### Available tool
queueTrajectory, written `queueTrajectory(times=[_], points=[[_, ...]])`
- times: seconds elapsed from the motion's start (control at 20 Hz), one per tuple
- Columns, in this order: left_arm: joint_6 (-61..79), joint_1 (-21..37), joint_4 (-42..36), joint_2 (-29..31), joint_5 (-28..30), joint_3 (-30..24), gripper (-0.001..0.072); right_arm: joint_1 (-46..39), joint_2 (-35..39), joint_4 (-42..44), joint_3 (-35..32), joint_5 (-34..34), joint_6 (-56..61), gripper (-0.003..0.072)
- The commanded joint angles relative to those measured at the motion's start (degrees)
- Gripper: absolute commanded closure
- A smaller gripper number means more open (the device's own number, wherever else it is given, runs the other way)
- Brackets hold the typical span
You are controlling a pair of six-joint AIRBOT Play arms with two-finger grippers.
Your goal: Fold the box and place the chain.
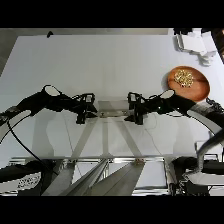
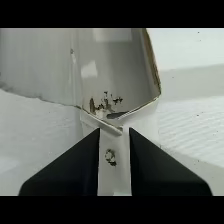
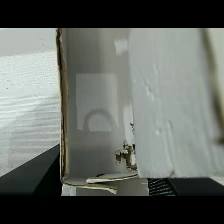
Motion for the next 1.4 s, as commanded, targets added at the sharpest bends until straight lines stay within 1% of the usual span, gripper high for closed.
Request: queueTrajectory(times=[0.0,0.3,0.55,0.6,0.7,0.75,0.8,0.85,0.9,0.95,1.05,1.2,1.35], points=[[0.4,0.0,-0.2,0.0,1.6,0.0,0.0518,0.0,0.0,-0.1,0.0,0.1,0.0,0.0252],[2.9,0.0,-4.5,-0.1,0.6,0.0,0.0492,0.0,0.0,-0.1,0.0,0.1,0.0,0.0252],[2.9,0.0,-4.4,-0.1,-0.6,0.0,0.0472,0.0,0.0,-0.1,0.0,0.1,0.0,0.0252],[3.0,0.0,-4.4,-0.1,-0.9,0.0,0.0449,0.0,0.0,-0.1,0.0,0.1,0.0,0.0252],[2.9,0.0,-4.4,-0.1,-1.0,0.0,0.0333,0.0,0.0,-0.1,0.0,0.1,0.0,0.0252],[2.9,0.0,-4.4,-0.1,-0.7,0.0,0.0312,0.0,0.0,-0.1,0.0,0.1,0.0,0.0252],[3.0,0.0,-4.4,-0.1,-0.8,0.0,0.0313,0.0,0.0,-0.1,0.0,0.1,0.0,0.0252],[3.0,0.0,-4.5,-0.1,-0.8,0.0,0.0319,0.0,0.0,-0.1,0.0,0.1,0.0,0.0252],[3.0,0.0,-4.5,-0.1,-0.7,0.0,0.0361,0.0,0.0,-0.1,0.0,0.1,0.0,0.0252],[3.0,0.0,-4.5,-0.1,-0.7,0.0,0.0471,0.0,0.0,-0.1,0.0,0.1,0.0,0.0252],[5.4,0.0,-4.5,-0.1,-0.8,0.0,0.0577,0.0,0.0,-0.1,0.0,0.1,0.0,0.0252],[7.0,0.0,-5.6,-0.2,-0.8,0.0,0.0576,0.0,0.0,-0.1,0.0,0.1,0.0,0.0252],[7.0,-0.3,-9.5,-1.3,-0.8,0.0,0.0576,0.0,0.0,-0.1,0.0,0.1,0.0,0.0252]])
